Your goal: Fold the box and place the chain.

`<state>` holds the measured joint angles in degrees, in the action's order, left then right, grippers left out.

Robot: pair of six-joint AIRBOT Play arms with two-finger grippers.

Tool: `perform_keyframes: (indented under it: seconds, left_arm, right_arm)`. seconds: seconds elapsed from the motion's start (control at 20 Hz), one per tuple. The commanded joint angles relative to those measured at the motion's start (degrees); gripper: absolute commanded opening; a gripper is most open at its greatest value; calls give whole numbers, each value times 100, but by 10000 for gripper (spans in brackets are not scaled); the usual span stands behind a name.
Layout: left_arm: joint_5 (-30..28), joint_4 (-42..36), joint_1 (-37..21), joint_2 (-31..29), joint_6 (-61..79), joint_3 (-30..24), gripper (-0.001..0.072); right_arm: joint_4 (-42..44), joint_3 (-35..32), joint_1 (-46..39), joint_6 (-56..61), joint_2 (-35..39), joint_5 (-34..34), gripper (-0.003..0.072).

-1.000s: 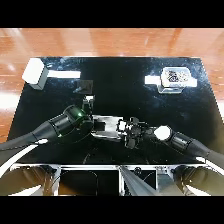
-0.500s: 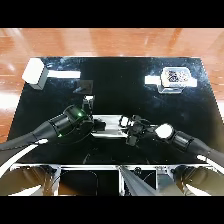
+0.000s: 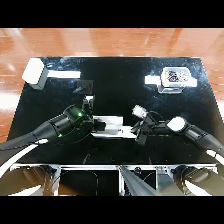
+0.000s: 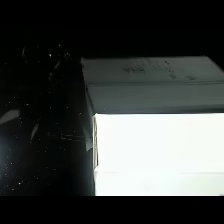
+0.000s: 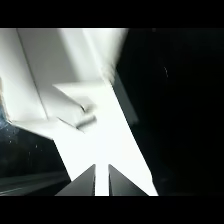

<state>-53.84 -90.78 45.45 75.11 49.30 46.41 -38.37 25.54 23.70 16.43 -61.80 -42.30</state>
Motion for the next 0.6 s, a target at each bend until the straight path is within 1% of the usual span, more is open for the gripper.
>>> perform_keyframes:
  seconds: [0.0, 0.05, 0.1, 0.15, 0.2, 0.25, 0.35, 0.45, 0.55]
  left_arm:
    - [-9, 7, 4, 2, 0, -4, 20]
    - [-15, 9, 7, 2, 0, -4, 20]
    - [-17, 20, 4, 2, 0, -4, 19]
    - [-13, 46, 4, 2, 0, -4, 19]
    - [-11, 81, 4, 2, -2, -4, 18]
    - [-11, 149, 4, 2, -24, -4, 18]
    - [-17, 186, 4, 2, -66, -4, 18]
    - [-26, 179, 4, 2, -131, -4, 18]
    - [-162, 208, 4, 2, -186, 15, 18]
  right_arm:
    - [-179, 98, -699, 1703, 79, -1309, 117]
    - [-59, 201, -894, 1941, 90, -1829, 94]
    - [129, 308, -1075, 2168, 109, -2334, 37]
    - [168, 455, -1296, 2695, 125, -2743, 37]
    - [37, 586, -1543, 3397, 131, -2944, 37]
    - [-155, 693, -1886, 3860, 142, -3147, 37]
    - [-730, 739, -2658, 4382, 146, -3322, 37]
    - [-1585, 706, -3355, 5121, 144, -3209, 37]
    - [-1937, 549, -3729, 5429, 138, -3141, 37]
